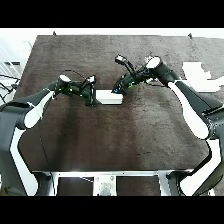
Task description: Fold the box and place the chain.
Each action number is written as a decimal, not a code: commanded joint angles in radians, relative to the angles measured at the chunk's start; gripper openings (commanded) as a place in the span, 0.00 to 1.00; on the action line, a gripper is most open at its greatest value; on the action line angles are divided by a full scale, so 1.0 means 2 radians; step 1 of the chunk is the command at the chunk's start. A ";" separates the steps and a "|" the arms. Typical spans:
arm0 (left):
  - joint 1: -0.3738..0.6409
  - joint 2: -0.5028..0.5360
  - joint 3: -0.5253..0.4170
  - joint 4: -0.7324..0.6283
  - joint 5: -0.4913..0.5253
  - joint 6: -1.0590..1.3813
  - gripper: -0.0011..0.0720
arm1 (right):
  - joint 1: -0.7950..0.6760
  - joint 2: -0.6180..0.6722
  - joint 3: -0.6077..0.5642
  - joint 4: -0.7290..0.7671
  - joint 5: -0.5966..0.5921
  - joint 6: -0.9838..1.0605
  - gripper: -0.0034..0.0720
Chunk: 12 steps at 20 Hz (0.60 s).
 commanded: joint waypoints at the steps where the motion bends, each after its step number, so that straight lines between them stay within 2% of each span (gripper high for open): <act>1: 0.000 0.000 0.000 0.000 0.000 0.000 0.50 | 0.003 0.000 0.001 -0.001 0.012 -0.008 0.52; 12: 0.000 0.000 0.000 0.000 0.000 0.000 0.50 | 0.003 -0.008 0.001 -0.002 -0.019 -0.021 0.52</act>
